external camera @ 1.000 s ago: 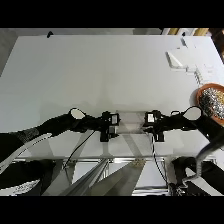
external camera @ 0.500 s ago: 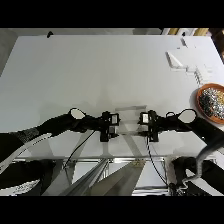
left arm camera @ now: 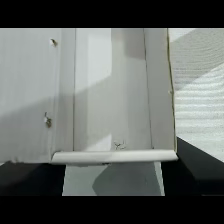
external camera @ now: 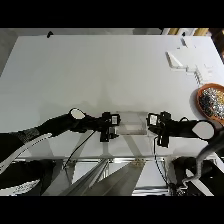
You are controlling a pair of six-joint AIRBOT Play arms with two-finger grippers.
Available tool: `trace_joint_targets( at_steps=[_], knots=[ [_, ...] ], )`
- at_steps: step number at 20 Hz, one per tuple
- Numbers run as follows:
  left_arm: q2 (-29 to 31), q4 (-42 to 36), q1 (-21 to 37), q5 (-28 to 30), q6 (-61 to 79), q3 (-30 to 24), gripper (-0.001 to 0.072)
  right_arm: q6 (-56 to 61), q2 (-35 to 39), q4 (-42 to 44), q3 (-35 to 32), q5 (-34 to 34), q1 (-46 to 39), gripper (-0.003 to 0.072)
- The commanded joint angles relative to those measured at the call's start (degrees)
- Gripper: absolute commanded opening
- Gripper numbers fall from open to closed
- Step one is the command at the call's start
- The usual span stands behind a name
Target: Fold the box and place the chain.
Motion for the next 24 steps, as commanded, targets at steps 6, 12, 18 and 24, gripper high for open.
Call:
trace_joint_targets(
  at_steps=[6, 12, 18, 24],
  knots=[
    [0.0, 0.0, 0.1, 0.1, 0.0, 0.0, 0.0274, 36.9, 5.6, -2.1, 0.0, -0.7, -17.3, 0.0016],
    [0.0, 0.0, 0.0, 0.1, 0.0, 0.0, 0.0274, 44.3, 0.2, -10.8, 0.0, -0.9, -20.0, 0.0017],
    [0.0, 0.0, 0.0, 0.1, 0.0, 0.0, 0.0274, 44.0, -10.3, -2.7, 0.0, 0.5, -19.9, 0.0017],
    [0.0, 0.0, 0.0, 0.1, 0.0, 0.0, 0.0274, 43.9, -18.5, 0.6, 0.0, 1.2, -16.6, 0.0017]
  ],
)
